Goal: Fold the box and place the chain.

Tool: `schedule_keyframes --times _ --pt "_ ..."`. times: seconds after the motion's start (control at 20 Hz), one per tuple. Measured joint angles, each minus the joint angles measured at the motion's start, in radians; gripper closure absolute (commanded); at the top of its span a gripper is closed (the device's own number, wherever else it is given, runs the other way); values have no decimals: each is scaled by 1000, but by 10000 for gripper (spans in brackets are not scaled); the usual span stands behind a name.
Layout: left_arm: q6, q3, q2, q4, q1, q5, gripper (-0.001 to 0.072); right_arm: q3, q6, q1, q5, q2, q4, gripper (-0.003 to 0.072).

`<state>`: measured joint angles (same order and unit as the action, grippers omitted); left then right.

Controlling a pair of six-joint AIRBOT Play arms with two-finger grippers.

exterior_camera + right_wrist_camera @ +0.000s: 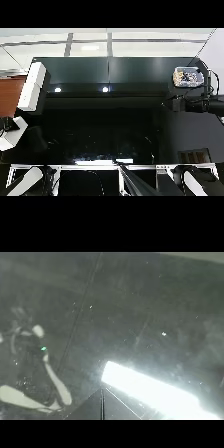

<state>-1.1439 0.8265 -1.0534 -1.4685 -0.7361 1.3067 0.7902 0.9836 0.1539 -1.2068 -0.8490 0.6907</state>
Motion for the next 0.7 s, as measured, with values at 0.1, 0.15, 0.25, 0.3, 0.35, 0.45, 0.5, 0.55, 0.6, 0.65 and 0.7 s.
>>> schedule_keyframes --times 0.1,0.15,0.25,0.3,0.35,0.45,0.5,0.55,0.6,0.65,0.7 --pt "73 -57 3 38 -36 -92 327 0 2 0 20 0 -2 676" --pt "114 -82 5 72 -47 -137 327 0 8 0 29 0 -3 676" --pt "206 -119 8 133 -60 -222 327 0 23 0 44 0 -3 676" --pt "257 -130 9 174 -64 -259 327 0 30 0 48 0 -5 676" --pt "301 -138 10 207 -67 -287 327 0 37 0 53 0 -5 676" --pt "365 -149 10 262 -69 -339 327 0 45 0 59 0 -6 676" --pt "388 -151 10 275 -66 -361 328 0 47 0 61 0 -5 675" --pt "408 -154 9 288 -59 -376 327 0 50 0 63 0 -5 675" --pt "423 -156 6 301 -47 -389 327 0 53 0 64 0 -5 675" --pt "436 -157 4 309 -32 -405 327 0 54 0 66 0 -5 676" --pt "446 -158 2 311 -15 -420 328 0 58 0 66 0 -6 676"
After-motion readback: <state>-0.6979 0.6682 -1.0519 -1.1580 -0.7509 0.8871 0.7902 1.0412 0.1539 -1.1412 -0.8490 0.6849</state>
